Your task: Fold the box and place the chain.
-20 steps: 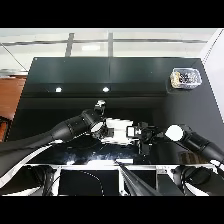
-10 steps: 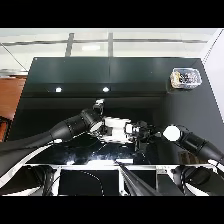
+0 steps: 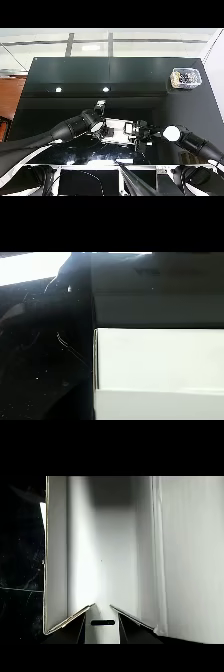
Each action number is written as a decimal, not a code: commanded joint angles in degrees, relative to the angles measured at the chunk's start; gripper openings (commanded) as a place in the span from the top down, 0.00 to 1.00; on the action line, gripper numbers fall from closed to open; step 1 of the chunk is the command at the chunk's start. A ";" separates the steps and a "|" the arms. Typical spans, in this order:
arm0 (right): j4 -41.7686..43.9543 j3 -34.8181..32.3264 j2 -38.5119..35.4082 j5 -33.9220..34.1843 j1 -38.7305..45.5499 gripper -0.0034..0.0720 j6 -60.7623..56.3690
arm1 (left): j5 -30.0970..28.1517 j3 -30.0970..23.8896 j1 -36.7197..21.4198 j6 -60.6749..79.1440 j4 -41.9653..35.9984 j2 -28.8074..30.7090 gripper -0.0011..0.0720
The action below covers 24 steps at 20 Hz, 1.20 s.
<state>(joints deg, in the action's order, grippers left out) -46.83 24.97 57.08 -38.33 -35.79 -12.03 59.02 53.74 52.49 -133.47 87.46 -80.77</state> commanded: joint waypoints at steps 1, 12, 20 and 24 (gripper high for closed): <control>-0.63 0.00 0.02 -1.51 -0.02 0.60 -0.20 | 0.17 0.04 -0.02 -0.02 0.17 0.00 0.95; 11.23 -0.76 3.63 3.98 -0.04 0.60 0.96 | 0.02 0.04 -0.02 -0.02 0.15 0.00 0.95; 10.67 -0.76 3.63 3.69 -0.04 0.57 0.94 | 0.07 0.04 -0.02 -0.04 0.13 0.00 0.95; 10.34 -0.76 3.63 3.61 -0.02 0.62 0.94 | 0.04 0.04 -0.02 -0.04 0.13 0.00 0.95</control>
<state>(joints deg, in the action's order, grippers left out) -36.27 24.25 60.66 -34.65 -35.79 -11.07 59.11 53.74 52.49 -133.56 87.64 -80.77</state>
